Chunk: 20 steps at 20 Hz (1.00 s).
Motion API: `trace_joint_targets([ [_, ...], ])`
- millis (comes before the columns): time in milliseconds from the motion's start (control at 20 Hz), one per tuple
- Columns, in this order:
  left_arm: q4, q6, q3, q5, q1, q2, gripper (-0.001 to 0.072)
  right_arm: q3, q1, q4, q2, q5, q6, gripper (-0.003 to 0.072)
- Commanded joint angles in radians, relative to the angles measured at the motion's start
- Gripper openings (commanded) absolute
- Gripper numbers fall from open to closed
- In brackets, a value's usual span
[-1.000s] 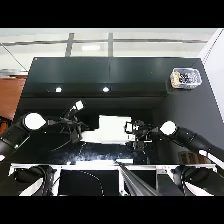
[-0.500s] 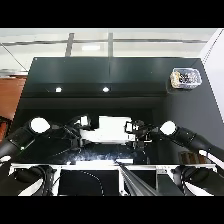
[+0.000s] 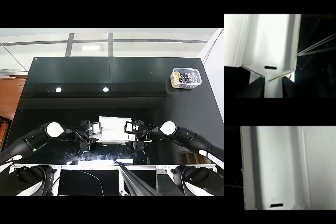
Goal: Fold the box and place the chain.
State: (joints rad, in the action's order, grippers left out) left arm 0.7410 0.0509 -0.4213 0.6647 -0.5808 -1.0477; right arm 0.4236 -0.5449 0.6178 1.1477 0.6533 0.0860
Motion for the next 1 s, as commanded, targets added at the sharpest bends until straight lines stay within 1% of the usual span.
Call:
trace_joint_targets([
  [0, -0.027, -0.003, -0.001, -0.018, -0.018, -0.008, 0.0219, 0.0, 0.0, 0.0, 0.001, 0.0, 0.0, 0.0267],
  [550, -0.206, -0.003, -0.001, -0.054, -0.032, -0.028, 0.0216, 0.0, 0.0, 0.0, 0.001, 0.0, 0.0, 0.0266],
  [700, -0.215, -0.003, -0.001, -0.064, -0.065, -0.056, 0.0216, 0.0, 0.0, 0.0, 0.001, 0.0, 0.0, 0.0266],
  [800, -0.215, -0.003, -0.001, -0.063, -0.066, -0.08, 0.0216, 0.0, 0.0, 0.0, 0.001, 0.0, 0.0, 0.0267],
  [950, -0.214, -0.003, -0.001, -0.092, -0.066, -0.087, 0.0215, 0.0, 0.0, 0.0, 0.001, 0.0, 0.0, 0.0267],
])
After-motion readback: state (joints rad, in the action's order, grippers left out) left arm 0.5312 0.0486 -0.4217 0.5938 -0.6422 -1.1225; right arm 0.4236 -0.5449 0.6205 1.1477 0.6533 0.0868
